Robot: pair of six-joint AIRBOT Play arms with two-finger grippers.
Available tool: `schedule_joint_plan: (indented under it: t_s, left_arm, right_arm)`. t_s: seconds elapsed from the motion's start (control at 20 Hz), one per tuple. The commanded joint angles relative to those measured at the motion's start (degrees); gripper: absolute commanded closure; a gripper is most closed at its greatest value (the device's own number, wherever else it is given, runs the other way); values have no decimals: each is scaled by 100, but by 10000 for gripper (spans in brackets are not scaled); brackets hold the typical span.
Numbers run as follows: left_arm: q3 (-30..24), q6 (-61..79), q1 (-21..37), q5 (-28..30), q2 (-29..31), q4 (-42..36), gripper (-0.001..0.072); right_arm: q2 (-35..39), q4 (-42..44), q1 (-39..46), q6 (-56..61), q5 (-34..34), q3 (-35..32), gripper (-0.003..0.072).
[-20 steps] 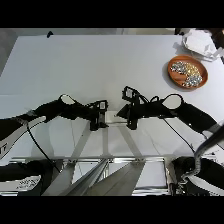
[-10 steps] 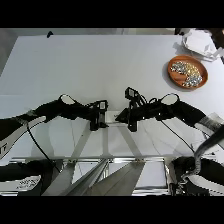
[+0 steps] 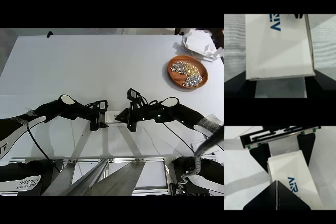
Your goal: Fold the box and place the chain.
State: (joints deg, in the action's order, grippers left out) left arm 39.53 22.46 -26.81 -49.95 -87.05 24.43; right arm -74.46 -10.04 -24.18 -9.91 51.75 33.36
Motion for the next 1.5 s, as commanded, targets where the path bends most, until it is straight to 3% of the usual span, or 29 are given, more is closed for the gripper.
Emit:
schedule_joint_plan:
  t_s: [0.0, 0.2, 0.35, 0.9, 1.05, 1.3, 1.45]
  left_arm:
    - [0, 2, 2, 0, 4, 0, 374]
    - [0, 2, 2, 0, 4, 2, 374]
    - [0, 2, 2, 0, 4, 0, 374]
    - [0, 2, 2, 0, 4, 2, 374]
    - [0, 2, 2, 0, 4, 2, 374]
    - [0, 2, 2, 0, 4, 2, 374]
    - [0, 2, 2, 2, 4, 2, 374]
  right_arm:
    - [-35, 48, 2, -149, 0, -13, 679]
    - [-428, 20, 2, -149, 376, -20, 679]
    - [-682, 20, 2, -149, 291, -22, 679]
    - [-734, 2, 2, -201, 339, -22, 678]
    - [-260, 79, 2, -216, 238, -22, 677]
    - [1268, 98, 4, 190, -271, -22, 675]
    - [2341, -487, 4, 1309, -750, -22, 674]
